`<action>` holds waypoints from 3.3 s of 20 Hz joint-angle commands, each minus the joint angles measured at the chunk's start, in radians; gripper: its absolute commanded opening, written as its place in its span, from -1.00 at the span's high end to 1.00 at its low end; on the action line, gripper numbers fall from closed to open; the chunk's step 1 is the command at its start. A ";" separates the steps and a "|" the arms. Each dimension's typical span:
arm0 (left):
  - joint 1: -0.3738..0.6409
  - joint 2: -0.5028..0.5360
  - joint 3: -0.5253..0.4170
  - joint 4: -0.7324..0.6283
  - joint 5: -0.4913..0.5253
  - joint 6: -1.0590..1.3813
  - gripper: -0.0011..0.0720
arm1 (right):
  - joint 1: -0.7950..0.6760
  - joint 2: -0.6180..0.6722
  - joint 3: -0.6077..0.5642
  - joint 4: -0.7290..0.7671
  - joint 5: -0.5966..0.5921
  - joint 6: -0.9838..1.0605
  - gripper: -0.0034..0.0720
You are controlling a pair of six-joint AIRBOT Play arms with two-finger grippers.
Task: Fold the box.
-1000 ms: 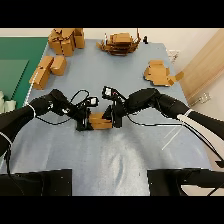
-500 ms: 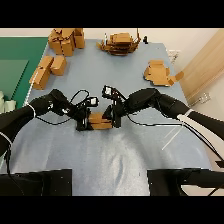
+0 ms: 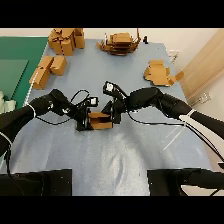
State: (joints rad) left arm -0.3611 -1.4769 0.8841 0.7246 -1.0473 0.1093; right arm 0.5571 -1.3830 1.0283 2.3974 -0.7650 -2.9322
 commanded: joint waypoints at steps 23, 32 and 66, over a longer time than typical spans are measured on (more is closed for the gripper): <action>0.000 0.000 0.000 0.001 -0.001 0.002 0.01 | 0.030 -0.026 -0.002 -0.053 -0.169 0.082 0.88; 0.000 0.000 0.000 0.001 -0.002 0.002 0.01 | 0.029 -0.024 -0.001 -0.011 -0.167 0.085 0.15; 0.000 0.000 0.000 0.001 0.000 0.003 0.01 | 0.028 -0.003 0.003 -0.042 -0.126 0.131 0.53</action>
State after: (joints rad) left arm -0.3618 -1.4769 0.8829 0.7242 -1.0477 0.1104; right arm 0.5861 -1.3876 1.0302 2.3447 -0.9241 -2.8010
